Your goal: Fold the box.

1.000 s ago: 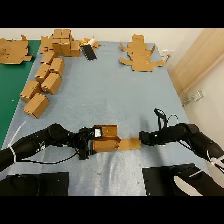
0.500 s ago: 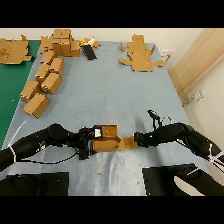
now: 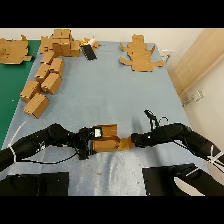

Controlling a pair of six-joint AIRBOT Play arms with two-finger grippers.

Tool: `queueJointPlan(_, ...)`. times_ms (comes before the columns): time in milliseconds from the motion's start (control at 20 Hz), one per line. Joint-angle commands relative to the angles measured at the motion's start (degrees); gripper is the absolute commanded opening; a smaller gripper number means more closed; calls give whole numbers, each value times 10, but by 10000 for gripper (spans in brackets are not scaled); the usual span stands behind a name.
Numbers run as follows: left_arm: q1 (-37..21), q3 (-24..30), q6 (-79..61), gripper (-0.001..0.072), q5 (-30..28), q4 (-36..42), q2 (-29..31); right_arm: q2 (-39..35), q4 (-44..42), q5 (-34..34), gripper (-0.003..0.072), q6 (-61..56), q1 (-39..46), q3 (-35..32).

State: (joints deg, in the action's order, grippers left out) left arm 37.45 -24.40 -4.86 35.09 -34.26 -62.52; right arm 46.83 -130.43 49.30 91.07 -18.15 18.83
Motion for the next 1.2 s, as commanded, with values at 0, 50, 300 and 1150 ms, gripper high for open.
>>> queueJointPlan(0,0,-1,0,472,0,0,0,-1,-47,2,3,42,-1,0)
queueJointPlan(50,0,-1,0,472,0,0,0,-1,-49,5,3,45,-1,0)
queueJointPlan(300,0,-1,0,472,0,0,0,-5,-59,7,5,74,-1,2)
queueJointPlan(1150,0,-1,0,471,0,0,0,26,-72,-35,333,17,-121,36)
